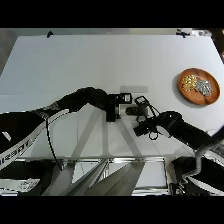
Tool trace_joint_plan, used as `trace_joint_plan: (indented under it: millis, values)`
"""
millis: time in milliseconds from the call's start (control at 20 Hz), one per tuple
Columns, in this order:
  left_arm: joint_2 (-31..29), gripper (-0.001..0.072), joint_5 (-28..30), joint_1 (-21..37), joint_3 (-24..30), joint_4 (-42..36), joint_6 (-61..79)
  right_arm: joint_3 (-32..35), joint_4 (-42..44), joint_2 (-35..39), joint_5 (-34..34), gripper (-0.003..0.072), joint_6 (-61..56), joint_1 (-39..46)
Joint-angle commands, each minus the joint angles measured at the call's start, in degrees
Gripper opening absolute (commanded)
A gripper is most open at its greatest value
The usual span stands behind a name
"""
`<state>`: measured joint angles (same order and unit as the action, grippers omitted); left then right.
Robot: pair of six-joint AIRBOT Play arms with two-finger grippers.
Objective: Fold the box and place the chain.
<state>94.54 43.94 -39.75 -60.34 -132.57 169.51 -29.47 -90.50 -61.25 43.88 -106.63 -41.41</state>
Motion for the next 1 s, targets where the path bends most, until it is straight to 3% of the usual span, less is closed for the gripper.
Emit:
trace_joint_plan:
  millis: [0, 300, 700, 950]
  values:
    - [-0.04, 0.0396, 0.0, 0.02, -0.02, 0.0, 0.02, -0.09, -0.57, 4.52, 2.64, 0.0012, -0.02, -1.2]
    - [-0.04, 0.0396, 0.0, 0.02, -0.02, 0.0, 0.02, -0.22, -0.79, 14.32, 2.29, 0.0012, 0.11, -2.56]
    - [-0.04, 0.0396, 0.0, 0.02, -0.04, 0.0, 0.02, -0.83, -0.79, 17.14, -15.78, 0.0012, 0.02, -2.16]
    - [-0.04, 0.0396, 0.0, 0.02, -0.04, 0.0, 0.02, -0.87, -0.81, 17.14, -19.04, 0.0012, 0.09, 2.67]
